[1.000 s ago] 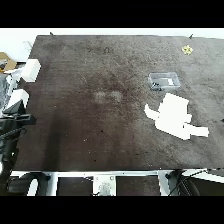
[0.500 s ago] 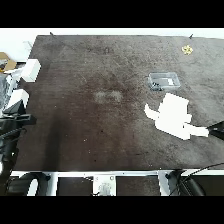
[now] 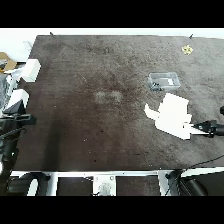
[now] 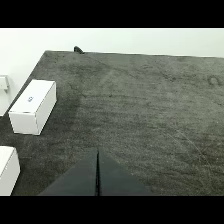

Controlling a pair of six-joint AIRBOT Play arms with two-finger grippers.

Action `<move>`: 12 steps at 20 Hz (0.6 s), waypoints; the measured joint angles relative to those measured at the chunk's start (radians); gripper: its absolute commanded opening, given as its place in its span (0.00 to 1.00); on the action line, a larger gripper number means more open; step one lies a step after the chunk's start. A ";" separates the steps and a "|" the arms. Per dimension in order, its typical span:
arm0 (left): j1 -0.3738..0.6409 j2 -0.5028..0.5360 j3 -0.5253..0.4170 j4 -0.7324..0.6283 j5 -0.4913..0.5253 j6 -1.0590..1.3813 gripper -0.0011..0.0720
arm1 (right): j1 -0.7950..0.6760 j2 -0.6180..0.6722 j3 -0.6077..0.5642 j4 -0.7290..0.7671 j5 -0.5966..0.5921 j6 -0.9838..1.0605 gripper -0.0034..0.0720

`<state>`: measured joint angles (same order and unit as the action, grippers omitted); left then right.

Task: Fold the box and place the chain.

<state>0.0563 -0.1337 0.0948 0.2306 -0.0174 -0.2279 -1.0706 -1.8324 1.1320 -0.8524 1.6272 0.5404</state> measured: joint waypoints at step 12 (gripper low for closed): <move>0.000 0.000 0.000 0.000 0.000 0.000 0.03 | 0.129 0.091 -0.072 -0.011 0.126 -0.124 0.05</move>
<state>0.0563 -0.1337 0.0948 0.2306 -0.0174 -0.2276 -0.9413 -1.7412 1.0595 -0.8631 1.7527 0.4164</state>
